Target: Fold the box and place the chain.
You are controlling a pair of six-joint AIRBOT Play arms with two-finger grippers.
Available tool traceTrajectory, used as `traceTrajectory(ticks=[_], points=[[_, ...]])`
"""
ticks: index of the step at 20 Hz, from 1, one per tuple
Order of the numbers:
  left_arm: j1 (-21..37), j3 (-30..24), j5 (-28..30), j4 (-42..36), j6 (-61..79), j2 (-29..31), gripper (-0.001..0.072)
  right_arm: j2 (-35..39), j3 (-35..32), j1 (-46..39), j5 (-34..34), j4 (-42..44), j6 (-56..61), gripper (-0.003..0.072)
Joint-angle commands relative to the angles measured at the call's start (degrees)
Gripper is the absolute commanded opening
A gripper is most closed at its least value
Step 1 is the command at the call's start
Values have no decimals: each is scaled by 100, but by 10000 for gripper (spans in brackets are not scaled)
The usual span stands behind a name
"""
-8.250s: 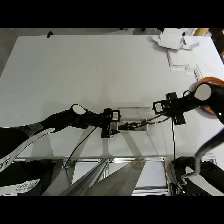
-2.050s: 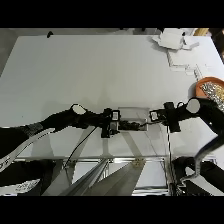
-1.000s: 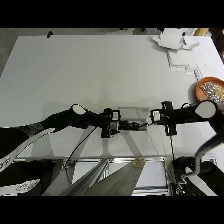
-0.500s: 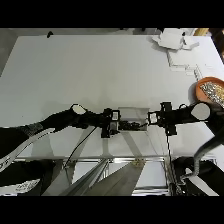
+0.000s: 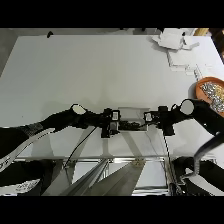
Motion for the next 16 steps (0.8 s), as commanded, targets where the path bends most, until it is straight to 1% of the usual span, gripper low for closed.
traceTrajectory(ticks=[1,9,13,15,16], points=[[0,0,0,2,0,-2,206,-96,0,-168,-138,-31,120,177],[0,0,2,2,0,-2,206,-122,0,-216,-190,-28,116,175],[0,0,0,2,0,0,206,-275,0,-216,-229,-26,118,168],[0,0,2,2,0,-2,206,-334,0,-216,-175,-28,118,148],[0,0,2,2,0,-2,206,-334,0,-216,-151,-33,118,62]])
